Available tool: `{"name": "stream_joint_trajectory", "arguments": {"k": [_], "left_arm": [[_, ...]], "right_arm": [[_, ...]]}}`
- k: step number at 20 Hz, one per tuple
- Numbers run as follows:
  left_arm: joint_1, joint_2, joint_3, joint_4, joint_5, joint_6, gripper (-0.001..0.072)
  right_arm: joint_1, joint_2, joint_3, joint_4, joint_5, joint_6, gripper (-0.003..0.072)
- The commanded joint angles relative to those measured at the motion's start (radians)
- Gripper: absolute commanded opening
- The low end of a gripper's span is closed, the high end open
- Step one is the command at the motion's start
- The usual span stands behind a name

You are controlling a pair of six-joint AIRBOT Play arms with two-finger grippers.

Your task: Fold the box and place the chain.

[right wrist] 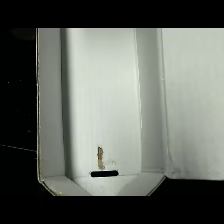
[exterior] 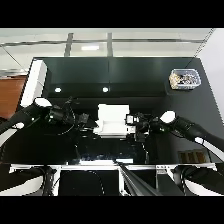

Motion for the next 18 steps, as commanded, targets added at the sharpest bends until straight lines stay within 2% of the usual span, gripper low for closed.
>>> {"name": "stream_joint_trajectory", "arguments": {"k": [1,6,11,18], "left_arm": [[-0.027,0.0,0.017,-0.008,-0.001,-0.002,0.0482],[-0.061,0.0,0.043,0.042,0.032,-0.042,0.0482],[-0.142,0.0,0.093,0.212,0.114,-0.187,0.0482],[-0.223,0.0,0.147,0.24,0.193,-0.316,0.0482]], "right_arm": [[0.001,0.0,0.0,0.0,0.0,0.0,0.0228],[0.001,0.0,0.0,0.0,0.0,0.0,0.0228],[0.001,0.0,0.0,0.0,0.0,0.0,0.0227],[0.001,0.0,0.0,0.0,0.0,0.0,0.0228]]}}
